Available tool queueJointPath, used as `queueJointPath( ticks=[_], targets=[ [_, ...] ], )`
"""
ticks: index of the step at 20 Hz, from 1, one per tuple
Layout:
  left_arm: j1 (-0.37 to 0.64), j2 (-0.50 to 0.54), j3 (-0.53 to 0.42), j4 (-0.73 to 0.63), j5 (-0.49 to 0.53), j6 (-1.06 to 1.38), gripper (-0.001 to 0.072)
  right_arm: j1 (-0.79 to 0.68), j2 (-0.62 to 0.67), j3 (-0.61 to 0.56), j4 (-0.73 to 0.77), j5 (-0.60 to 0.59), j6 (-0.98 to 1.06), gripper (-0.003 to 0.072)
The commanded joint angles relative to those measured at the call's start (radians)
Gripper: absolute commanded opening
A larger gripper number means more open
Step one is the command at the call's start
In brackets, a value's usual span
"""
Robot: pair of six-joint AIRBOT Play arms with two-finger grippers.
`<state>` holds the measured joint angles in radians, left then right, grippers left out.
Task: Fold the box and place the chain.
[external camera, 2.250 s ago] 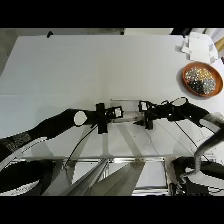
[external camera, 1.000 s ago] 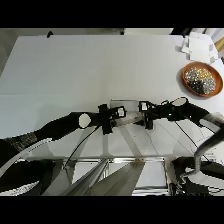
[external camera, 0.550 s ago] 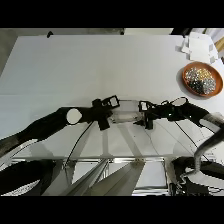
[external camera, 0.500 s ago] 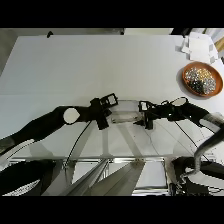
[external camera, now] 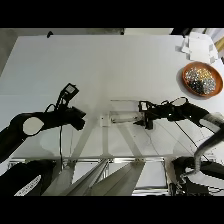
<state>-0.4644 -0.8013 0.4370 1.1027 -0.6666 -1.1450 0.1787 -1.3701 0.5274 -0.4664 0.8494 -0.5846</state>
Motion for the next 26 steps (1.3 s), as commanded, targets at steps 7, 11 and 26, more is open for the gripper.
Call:
queueJointPath(
  ticks=[7,11,26],
  targets=[
    [0.034,-0.172,-0.129,-0.326,0.160,-0.164,0.0002,0.001,0.001,0.000,0.000,0.000,0.000,0.0421],
    [-0.034,-0.243,-0.100,-0.365,0.172,-0.164,0.0002,0.001,0.001,0.000,0.000,0.000,0.000,0.0421],
    [-0.055,-0.467,0.103,-0.388,0.055,-0.180,0.0001,0.001,0.001,0.000,0.000,0.000,0.000,0.0421]
  ],
)
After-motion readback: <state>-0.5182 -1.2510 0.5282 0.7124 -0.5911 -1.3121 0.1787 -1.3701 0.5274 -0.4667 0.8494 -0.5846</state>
